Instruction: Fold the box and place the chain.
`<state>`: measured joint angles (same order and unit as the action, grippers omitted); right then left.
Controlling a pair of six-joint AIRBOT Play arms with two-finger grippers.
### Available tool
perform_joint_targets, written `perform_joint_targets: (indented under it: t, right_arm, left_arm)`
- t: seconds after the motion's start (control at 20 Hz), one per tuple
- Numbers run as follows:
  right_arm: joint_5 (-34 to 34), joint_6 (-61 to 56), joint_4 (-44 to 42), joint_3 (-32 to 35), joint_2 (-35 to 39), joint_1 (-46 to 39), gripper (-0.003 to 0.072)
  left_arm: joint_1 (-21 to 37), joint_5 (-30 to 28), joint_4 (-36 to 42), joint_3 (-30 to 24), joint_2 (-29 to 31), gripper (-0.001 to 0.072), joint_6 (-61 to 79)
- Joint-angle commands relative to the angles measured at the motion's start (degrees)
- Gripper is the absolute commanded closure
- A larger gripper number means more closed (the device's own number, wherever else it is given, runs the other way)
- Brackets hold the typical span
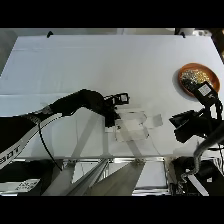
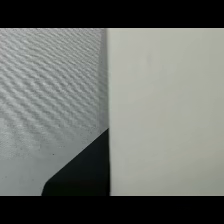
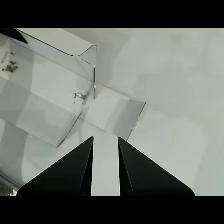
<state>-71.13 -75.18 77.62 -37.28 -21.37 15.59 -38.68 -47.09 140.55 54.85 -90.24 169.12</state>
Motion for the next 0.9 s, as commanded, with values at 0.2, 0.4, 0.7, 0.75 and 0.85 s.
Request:
perform_joint_targets:
  t: [0.2, 0.4, 0.7, 0.75, 0.85]
  right_arm:
    - [0.57, 0.07, 0.0, 0.02, 0.04, 0.04, 0.053]
    - [1.79, 0.15, 0.0, 0.04, 0.04, 0.04, 0.053]
    - [1.81, 0.17, 0.0, 0.04, 0.04, 0.04, 0.053]
    - [1.81, 0.17, 0.0, 0.04, 0.04, 0.04, 0.053]
    - [1.81, 0.17, 0.0, 0.04, 0.04, 0.04, 0.053]
  left_arm:
    - [-0.07, -1.11, -0.52, 0.31, -0.28, 0.0705, 0.07]
    - [-0.04, -1.49, -6.1, 2.36, -0.28, 0.0705, 0.07]
    - [-0.13, -2.45, -6.08, 4.87, -0.37, 0.0705, 0.04]
    - [-0.26, -2.69, -6.12, 4.87, -0.5, 0.0705, 0.04]
    - [-1.01, -2.62, -6.05, 4.87, -0.83, 0.0706, 0.04]
